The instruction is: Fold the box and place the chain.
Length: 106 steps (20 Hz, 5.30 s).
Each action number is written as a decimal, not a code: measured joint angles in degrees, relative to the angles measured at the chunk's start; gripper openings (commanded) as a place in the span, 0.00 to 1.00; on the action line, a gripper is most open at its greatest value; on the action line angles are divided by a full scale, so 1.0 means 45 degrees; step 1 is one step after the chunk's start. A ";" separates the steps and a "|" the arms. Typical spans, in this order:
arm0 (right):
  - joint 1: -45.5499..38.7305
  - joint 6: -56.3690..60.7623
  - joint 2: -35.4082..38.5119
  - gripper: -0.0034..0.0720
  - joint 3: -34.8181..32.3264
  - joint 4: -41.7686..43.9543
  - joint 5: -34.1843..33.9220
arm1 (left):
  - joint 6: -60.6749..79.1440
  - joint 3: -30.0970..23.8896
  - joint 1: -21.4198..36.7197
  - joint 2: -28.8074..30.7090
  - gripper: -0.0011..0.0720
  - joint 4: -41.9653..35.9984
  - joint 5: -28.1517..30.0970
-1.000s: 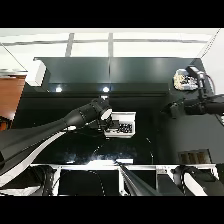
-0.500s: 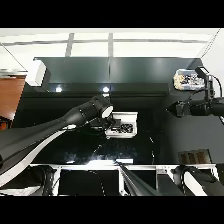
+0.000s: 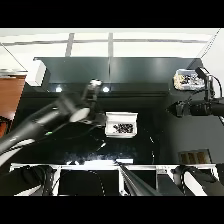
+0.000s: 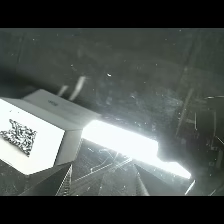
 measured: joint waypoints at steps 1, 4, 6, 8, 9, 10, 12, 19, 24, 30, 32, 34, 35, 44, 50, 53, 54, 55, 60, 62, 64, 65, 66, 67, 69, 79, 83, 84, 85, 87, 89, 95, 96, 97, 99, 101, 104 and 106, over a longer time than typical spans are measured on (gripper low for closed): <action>0.0000 -0.0005 0.0000 0.64 0.0000 0.0000 0.0000 | 0.0427 -0.0913 0.0719 0.0772 0.75 -0.0287 0.0529; 0.0000 0.0010 0.0000 0.64 0.0000 0.0005 -0.0005 | 0.4085 -0.3944 0.3449 0.2569 0.75 -0.4163 0.2861; 0.0000 0.0126 0.0000 0.64 0.0000 0.0015 -0.0053 | 0.8262 -0.5489 0.5076 0.3002 0.97 -0.7766 0.3619; 0.0000 0.0311 0.0000 0.64 0.0000 0.0049 -0.0068 | 1.3051 -0.6586 0.6217 0.2866 0.99 -1.0778 0.3691; 0.0000 0.0427 0.0000 0.64 0.0000 0.0049 -0.0087 | 1.5227 -0.6921 0.6509 0.2676 0.99 -1.1788 0.3672; 0.0000 0.0466 0.0000 0.64 0.0000 0.0049 -0.0092 | 1.7447 -0.7184 0.6683 0.2448 0.99 -1.2624 0.3687; 0.0000 0.0578 0.0000 0.64 0.0000 0.0053 -0.0092 | 2.1449 -0.7470 0.6659 0.2006 0.99 -1.3692 0.3823; 0.0000 0.0724 0.0000 0.64 0.0000 0.0058 0.0092 | 2.9011 -0.7227 0.4745 0.0947 0.99 -1.4610 0.5761; 0.0000 0.0733 0.0000 0.64 0.0000 0.0058 0.0136 | 3.0177 -0.6028 0.4231 -0.0719 0.99 -1.5110 0.5382; 0.0000 0.0729 0.0000 0.64 0.0000 0.0092 0.0189 | 3.0580 -0.5158 0.4104 -0.1923 0.99 -1.5227 0.4930; 0.0019 0.0729 0.0000 0.64 0.0000 0.0092 0.0194 | 3.0629 -0.5071 0.4085 -0.2050 0.99 -1.5242 0.4969; 0.0117 0.0724 0.0000 0.64 0.0000 0.0087 0.0189 | 3.0639 -0.5027 0.4051 -0.2127 0.99 -1.5242 0.5134; 0.0194 0.0719 0.0000 0.64 0.0000 0.0087 0.0185 | 3.0668 -0.5003 0.4017 -0.2161 0.99 -1.5237 0.5217; 0.1661 0.0714 -0.0029 0.64 -0.0078 0.0087 -0.0860 | 3.0813 -0.4906 0.3385 -0.2283 0.61 -1.4936 0.5455; 0.3920 0.0627 -0.1209 0.90 -0.0068 0.1083 -0.3288 | 3.0857 -0.4906 0.3308 -0.2283 0.61 -1.4848 0.5459; 0.5003 -0.0053 -0.2424 0.90 -0.0063 0.1719 -0.4235 | 3.0857 -0.4906 0.3308 -0.2283 0.61 -1.4838 0.5459; 0.5294 -0.0505 -0.2735 0.90 -0.0063 0.1880 -0.4396 | 3.0857 -0.4906 0.3308 -0.2283 0.61 -1.4819 0.5459; 0.5557 -0.1171 -0.2968 0.90 -0.0058 0.1982 -0.4483 | 3.0857 -0.4906 0.3308 -0.2283 0.61 -1.4814 0.5459; 0.6076 -0.6052 -0.3371 0.82 0.0287 0.1928 -0.3366 | 3.0857 -0.4906 0.3308 -0.2283 0.61 -1.4809 0.5459; 0.6144 -0.7388 -0.3410 0.77 0.0379 0.1729 -0.2453 | 3.0857 -0.4906 0.3298 -0.2283 0.61 -1.4809 0.5459; 0.6207 -0.8126 -0.3434 0.77 0.0350 0.1637 -0.1880 | 3.0852 -0.4906 0.3298 -0.2283 0.61 -1.4809 0.5459; 0.6256 -0.8354 -0.3439 0.77 0.0267 0.1622 -0.1749 | 3.0857 -0.4906 0.3298 -0.2283 0.61 -1.4809 0.5459; 0.6280 -0.8553 -0.3439 0.77 0.0155 0.1627 -0.1608 | 3.0852 -0.4906 0.3298 -0.2283 0.61 -1.4809 0.5459; 0.6329 -0.8743 -0.3444 0.77 0.0010 0.1613 -0.1559 | 3.0852 -0.4906 0.3298 -0.2283 0.61 -1.4804 0.5459; 0.6436 -0.9010 -0.3449 0.77 -0.0248 0.1613 -0.1564 | 3.0852 -0.4906 0.3298 -0.2283 0.61 -1.4809 0.5459; 0.6907 -0.9374 -0.3415 0.77 -0.0549 0.1729 -0.1739 | 3.0852 -0.4906 0.3298 -0.2283 0.62 -1.4809 0.5459; 0.6980 -0.9379 -0.3410 0.60 -0.0549 0.1719 -0.2152 | 3.0843 -0.4906 0.3298 -0.2283 0.62 -1.4804 0.5459; 0.6985 -0.9379 -0.3410 0.60 -0.0549 0.1719 -0.2166 | 3.0809 -0.4906 0.3298 -0.2283 0.62 -1.4809 0.5459; 0.6994 -0.9379 -0.3410 0.60 -0.0549 0.1719 -0.2200 | 3.0813 -0.4906 0.3298 -0.2283 0.62 -1.4809 0.5459; 0.6994 -0.9374 -0.3410 0.43 -0.0549 0.1719 -0.2191 | 3.0818 -0.4906 0.3298 -0.2283 0.62 -1.4809 0.5459; 0.6994 -0.9316 -0.3410 0.36 -0.0549 0.1724 -0.2050 | 3.0823 -0.4906 0.3298 -0.2283 0.62 -1.4814 0.5459; 0.6999 -0.9272 -0.3410 0.36 -0.0549 0.1681 -0.1938 | 3.0857 -0.4906 0.3298 -0.2288 0.62 -1.4809 0.5459; 0.6994 -0.9262 -0.3410 0.36 -0.0549 0.1656 -0.1914 | 3.0857 -0.4906 0.3298 -0.2288 0.62 -1.4809 0.5459; 0.6999 -0.9248 -0.3410 0.36 -0.0549 0.1627 -0.1904 | 3.0857 -0.4906 0.3298 -0.2288 0.62 -1.4809 0.5459; 0.6994 -0.9243 -0.3410 0.40 -0.0549 0.1569 -0.1855 | 3.0857 -0.4906 0.3293 -0.2288 0.62 -1.4809 0.5459; 0.6999 -0.9243 -0.3410 0.40 -0.0554 0.1496 -0.1729 | 3.0857 -0.4906 0.3298 -0.2288 0.62 -1.4809 0.5459; 0.6999 -0.9243 -0.3410 0.40 -0.0554 0.1477 -0.1647 | 3.0857 -0.4906 0.3298 -0.2288 0.62 -1.4809 0.5459; 0.6994 -0.9238 -0.3410 0.40 -0.0554 0.1447 -0.1593 | 3.0857 -0.4906 0.3293 -0.2288 0.62 -1.4809 0.5459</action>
